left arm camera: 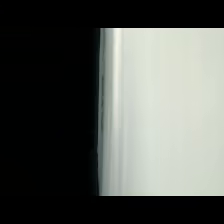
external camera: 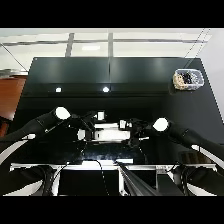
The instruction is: Fold the box and place the chain.
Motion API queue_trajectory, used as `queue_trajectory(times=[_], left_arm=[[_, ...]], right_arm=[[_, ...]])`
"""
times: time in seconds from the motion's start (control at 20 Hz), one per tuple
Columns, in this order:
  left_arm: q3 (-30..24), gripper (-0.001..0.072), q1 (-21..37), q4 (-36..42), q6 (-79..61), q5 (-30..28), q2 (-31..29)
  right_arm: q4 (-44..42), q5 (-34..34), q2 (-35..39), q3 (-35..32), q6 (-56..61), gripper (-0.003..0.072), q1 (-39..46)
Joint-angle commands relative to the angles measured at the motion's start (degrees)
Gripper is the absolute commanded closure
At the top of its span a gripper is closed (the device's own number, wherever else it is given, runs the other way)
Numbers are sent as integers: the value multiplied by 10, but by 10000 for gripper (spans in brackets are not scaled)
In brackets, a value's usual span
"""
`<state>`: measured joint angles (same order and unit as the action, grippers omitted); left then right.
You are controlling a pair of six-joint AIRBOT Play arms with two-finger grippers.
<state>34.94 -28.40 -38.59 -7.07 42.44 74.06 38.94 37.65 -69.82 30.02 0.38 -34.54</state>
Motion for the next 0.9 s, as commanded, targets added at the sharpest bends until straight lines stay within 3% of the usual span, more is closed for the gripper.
queue_trajectory(times=[0.0,0.25,0.7,0.75,0.85], left_arm=[[5,678,1,-7,0,0,0],[30,677,0,-58,15,6,5],[30,677,0,-60,15,13,16],[30,677,0,-60,15,13,16],[30,677,0,-60,15,13,16]], right_arm=[[2,13,17,6,-2,-17,7],[1,15,16,6,-2,-16,9],[-10,2,-6,5,-5,-15,8],[-10,0,-7,5,-6,75,8],[-10,0,-10,5,-6,98,8]])
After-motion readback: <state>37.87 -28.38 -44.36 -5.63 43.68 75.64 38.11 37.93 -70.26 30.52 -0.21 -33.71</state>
